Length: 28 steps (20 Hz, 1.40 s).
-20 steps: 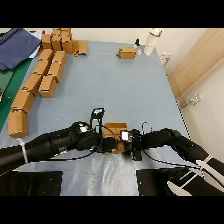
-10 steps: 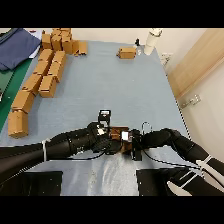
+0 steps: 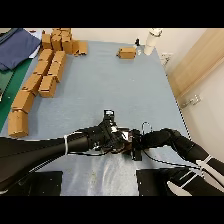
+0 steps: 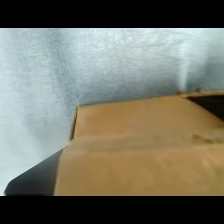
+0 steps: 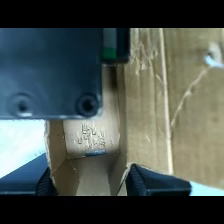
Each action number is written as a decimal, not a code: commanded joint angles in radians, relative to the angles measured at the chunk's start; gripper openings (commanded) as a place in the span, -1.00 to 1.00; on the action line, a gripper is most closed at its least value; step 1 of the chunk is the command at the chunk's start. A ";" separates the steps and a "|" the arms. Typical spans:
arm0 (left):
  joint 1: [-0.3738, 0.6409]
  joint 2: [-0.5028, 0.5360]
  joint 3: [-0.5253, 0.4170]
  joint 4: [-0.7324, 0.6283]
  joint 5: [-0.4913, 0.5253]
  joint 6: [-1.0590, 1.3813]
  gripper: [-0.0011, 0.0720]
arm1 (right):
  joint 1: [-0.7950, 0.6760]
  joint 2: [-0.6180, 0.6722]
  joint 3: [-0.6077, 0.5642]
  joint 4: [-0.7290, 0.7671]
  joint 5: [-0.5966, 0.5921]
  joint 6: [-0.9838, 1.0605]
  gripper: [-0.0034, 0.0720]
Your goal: Fold the box.
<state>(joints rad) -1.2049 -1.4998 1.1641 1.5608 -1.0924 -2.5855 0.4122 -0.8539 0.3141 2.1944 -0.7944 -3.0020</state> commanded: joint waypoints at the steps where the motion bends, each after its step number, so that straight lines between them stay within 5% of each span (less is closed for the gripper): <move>1: -0.001 -0.029 0.014 0.017 -0.021 -0.003 0.21 | 0.001 0.000 0.000 0.000 0.000 0.001 0.41; 6: -0.001 -0.030 0.013 0.037 0.021 0.003 0.12 | 0.001 0.000 0.000 0.000 0.000 0.000 0.40; 9: -0.001 -0.041 0.013 0.037 0.020 0.004 -0.87 | 0.001 0.000 0.000 0.000 0.000 0.000 0.40; 18: -0.001 -0.045 0.013 0.006 0.024 0.001 -0.94 | 0.001 0.000 0.000 0.000 0.000 0.000 0.41; 19: -0.001 -0.045 0.013 0.005 0.016 0.001 -0.91 | 0.001 0.000 0.000 0.000 0.000 0.000 0.41; 21: -0.001 -0.042 0.013 0.005 0.005 0.001 0.30 | 0.001 0.000 0.000 0.000 0.000 0.000 0.41; 28: -0.001 0.023 0.013 0.007 -0.001 0.000 0.35 | 0.001 0.000 0.000 0.000 0.000 0.000 0.41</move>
